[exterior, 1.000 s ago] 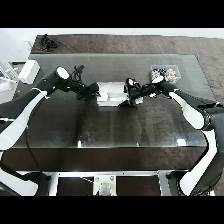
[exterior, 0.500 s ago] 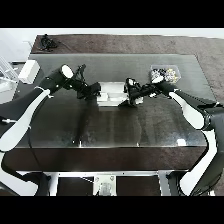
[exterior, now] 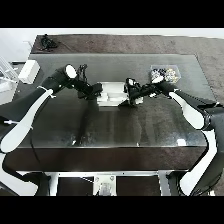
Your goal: Fold the box and place the chain.
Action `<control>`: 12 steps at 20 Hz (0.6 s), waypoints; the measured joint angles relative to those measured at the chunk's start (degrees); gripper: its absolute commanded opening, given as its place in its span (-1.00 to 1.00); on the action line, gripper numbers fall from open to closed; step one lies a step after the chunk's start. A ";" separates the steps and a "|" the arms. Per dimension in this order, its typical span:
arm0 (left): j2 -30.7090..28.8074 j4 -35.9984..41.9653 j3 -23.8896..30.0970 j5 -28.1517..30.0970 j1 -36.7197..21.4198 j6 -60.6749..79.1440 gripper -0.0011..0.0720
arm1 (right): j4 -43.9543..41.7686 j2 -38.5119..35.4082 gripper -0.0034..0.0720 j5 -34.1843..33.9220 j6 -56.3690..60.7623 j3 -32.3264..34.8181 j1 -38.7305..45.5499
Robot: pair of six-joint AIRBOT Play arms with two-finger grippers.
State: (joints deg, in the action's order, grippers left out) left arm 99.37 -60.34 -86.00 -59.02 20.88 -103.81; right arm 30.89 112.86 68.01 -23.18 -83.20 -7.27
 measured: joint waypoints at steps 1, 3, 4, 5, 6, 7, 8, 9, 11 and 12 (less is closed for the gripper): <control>0.33 -0.87 -0.70 -0.59 0.28 -0.66 -0.11 | 0.00 -0.02 0.65 0.00 0.00 0.00 0.00; 1.44 -2.34 -2.62 -2.23 0.83 -2.05 -0.11 | 0.00 -0.02 0.65 0.00 0.00 0.00 0.00; 2.12 -3.10 -3.78 -3.26 1.11 -2.84 -0.11 | 0.00 -0.02 0.65 0.02 0.00 0.00 0.00; 2.78 -3.82 -4.83 -4.31 1.38 -3.52 -0.11 | 0.00 -0.02 0.65 0.02 -0.02 0.00 0.00; 3.41 -4.63 -5.92 -5.35 1.64 -4.33 -0.11 | 0.00 -0.02 0.65 0.02 -0.02 0.00 0.00; 3.96 -5.25 -6.84 -6.19 1.86 -5.03 -0.11 | 0.02 -0.02 0.65 0.02 -0.02 0.00 0.00; 4.57 -5.86 -7.74 -6.95 2.01 -5.66 -0.11 | 0.02 -0.02 0.65 0.02 0.00 0.00 0.00; 5.07 -6.38 -8.41 -7.52 2.14 -6.29 -0.11 | 0.00 0.00 0.64 0.02 0.00 0.00 0.00; 6.10 -7.19 -9.86 -8.57 2.29 -7.34 -0.11 | 0.00 -0.02 0.65 0.02 0.00 0.00 0.00; 6.56 -7.54 -10.49 -9.03 2.34 -7.80 -0.11 | 0.00 -0.02 0.65 0.00 0.00 0.00 0.00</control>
State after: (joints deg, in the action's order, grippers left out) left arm 105.93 -67.88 -96.49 -68.05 23.22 -111.61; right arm 30.89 112.84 68.01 -23.18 -83.20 -7.27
